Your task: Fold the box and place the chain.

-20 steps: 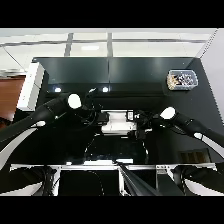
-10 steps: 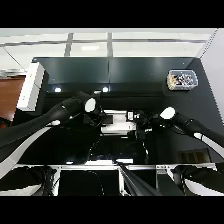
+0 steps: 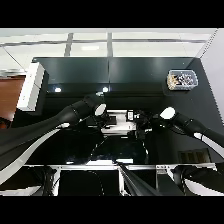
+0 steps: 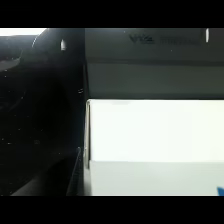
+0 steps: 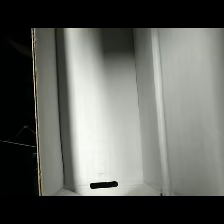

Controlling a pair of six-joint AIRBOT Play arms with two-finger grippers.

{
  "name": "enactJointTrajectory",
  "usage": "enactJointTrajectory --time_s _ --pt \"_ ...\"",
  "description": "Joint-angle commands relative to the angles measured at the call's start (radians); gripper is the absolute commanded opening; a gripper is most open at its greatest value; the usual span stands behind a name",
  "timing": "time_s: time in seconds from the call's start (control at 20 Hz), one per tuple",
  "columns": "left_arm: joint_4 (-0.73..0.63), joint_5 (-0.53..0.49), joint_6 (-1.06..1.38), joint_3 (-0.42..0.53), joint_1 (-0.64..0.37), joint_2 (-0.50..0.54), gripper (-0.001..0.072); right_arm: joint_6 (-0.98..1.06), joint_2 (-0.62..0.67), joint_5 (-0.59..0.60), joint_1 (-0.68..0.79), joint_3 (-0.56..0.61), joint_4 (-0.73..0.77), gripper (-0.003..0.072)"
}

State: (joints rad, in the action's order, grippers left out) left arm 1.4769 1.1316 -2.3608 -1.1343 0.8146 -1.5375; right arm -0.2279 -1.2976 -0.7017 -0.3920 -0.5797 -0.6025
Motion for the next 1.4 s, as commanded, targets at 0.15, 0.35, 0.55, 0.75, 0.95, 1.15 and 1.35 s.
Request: enactJointTrajectory --time_s 0.15,0.35,0.55,0.75,0.95,1.15,1.35 --pt "0.01 0.014 -0.03 -0.007 0.006 -0.01 0.0027 0.0 0.0 0.0 -0.001 0.0 0.0 0.0165" --pt "0.007 0.023 -0.03 -0.008 0.006 -0.01 0.0036 0.0 0.0 0.0 -0.001 0.0 0.0 0.0165" --pt "0.008 0.029 -0.031 -0.008 0.005 -0.01 0.034 0.0 0.0 0.0 -0.001 0.0 0.0 0.0165" --pt "0.008 0.026 -0.03 -0.008 0.005 -0.01 0.0027 0.0 0.0 0.0 -0.001 0.0 0.0 0.0165" --pt "0.008 0.03 -0.029 -0.008 0.005 -0.01 0.0027 0.004 0.0 0.0 -0.001 0.0 0.003 0.0208" --pt "0.008 0.03 -0.022 -0.008 0.005 -0.01 0.0028 0.08 0.056 -0.008 0.006 0.0 -0.023 0.0682" --pt "0.011 0.028 -0.022 -0.008 0.005 -0.01 0.0029 0.147 0.174 -0.098 0.043 0.0 -0.213 0.0681"
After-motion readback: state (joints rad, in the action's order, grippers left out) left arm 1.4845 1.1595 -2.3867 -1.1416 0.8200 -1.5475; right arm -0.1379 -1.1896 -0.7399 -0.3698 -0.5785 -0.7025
